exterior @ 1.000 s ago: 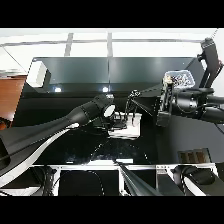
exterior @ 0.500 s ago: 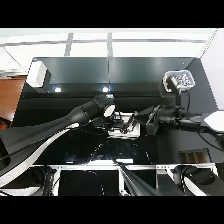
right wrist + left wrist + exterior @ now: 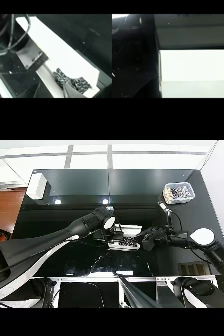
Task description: Fold the box and place the chain.
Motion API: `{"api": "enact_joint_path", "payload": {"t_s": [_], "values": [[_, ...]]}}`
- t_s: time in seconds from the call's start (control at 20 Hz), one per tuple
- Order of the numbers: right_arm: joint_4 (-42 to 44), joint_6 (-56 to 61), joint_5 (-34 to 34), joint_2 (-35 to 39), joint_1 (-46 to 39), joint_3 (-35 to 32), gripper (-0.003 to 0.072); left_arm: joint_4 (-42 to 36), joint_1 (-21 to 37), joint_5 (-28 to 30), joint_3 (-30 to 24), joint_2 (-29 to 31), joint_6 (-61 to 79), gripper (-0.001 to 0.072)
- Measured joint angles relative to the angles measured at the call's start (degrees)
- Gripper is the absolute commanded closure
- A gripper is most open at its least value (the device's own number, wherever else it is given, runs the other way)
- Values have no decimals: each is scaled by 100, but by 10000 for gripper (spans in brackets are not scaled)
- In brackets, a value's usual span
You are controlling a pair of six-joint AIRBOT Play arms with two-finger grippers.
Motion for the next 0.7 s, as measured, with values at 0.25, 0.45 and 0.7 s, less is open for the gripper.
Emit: {"api": "enact_joint_path", "payload": {"t_s": [0.25,0.45,0.7], "values": [[-730,-20,136,-7,-278,61,350,9,9,46,0,0,2,680],[-1355,-37,452,-7,-695,70,350,114,20,57,0,7,-157,682],[-1554,-42,667,-7,-931,74,350,452,-11,2,0,52,-778,679]]}}
